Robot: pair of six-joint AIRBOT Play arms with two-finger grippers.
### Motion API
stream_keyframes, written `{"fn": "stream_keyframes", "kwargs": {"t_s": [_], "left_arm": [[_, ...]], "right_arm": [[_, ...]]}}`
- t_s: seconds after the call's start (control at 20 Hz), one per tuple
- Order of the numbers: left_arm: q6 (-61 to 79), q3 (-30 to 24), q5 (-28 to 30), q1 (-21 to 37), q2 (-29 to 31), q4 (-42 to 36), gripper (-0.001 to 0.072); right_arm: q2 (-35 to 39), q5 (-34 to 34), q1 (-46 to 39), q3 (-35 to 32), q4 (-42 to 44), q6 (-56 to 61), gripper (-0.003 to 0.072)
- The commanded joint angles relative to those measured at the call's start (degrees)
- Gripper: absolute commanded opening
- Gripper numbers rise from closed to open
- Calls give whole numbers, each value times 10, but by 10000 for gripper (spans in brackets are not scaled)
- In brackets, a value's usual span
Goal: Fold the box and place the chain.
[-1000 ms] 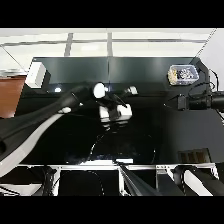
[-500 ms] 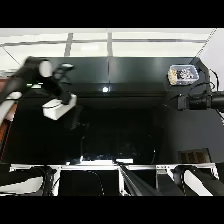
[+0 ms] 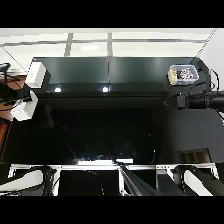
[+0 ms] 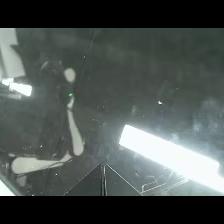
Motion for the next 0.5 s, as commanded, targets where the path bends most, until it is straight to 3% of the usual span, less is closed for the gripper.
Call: {"fn": "stream_keyframes", "kwargs": {"t_s": [0.0, 0.25, 0.45], "left_arm": [[68, -2, 107, 41, -16, -43, 290], [134, 2, 154, 34, -80, -68, 290], [130, 47, 165, 34, -131, -69, 290]], "right_arm": [[0, -21, 2, 0, 7, 25, 15], [0, -18, 2, 0, 10, 32, 15], [0, -17, 2, 0, 10, 42, 15]]}}
